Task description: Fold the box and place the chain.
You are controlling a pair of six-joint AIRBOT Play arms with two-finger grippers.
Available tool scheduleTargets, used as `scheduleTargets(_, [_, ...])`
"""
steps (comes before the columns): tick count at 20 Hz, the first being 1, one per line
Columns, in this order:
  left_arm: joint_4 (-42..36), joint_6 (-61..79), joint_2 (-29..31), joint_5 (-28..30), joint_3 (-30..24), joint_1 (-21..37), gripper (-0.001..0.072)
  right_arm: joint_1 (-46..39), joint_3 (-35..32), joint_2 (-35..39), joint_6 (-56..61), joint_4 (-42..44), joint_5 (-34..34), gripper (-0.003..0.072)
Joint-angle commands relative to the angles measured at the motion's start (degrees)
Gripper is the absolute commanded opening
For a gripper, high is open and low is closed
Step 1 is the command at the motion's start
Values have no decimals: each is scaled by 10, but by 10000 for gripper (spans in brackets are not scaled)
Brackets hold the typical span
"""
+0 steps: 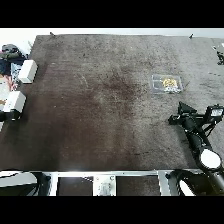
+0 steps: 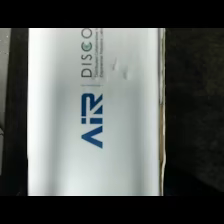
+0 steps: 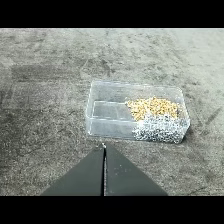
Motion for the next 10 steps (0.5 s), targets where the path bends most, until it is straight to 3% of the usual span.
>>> scheduleTargets(1, [3,-6,4,-16,2,0,640,0,0,0,0,0,0,11])
scheduleTargets(6, [3,-17,56,-12,22,0,640,0,0,0,0,0,0,12])
scheduleTargets(10, [2,-27,100,-85,60,0,640,0,0,0,0,0,0,12])
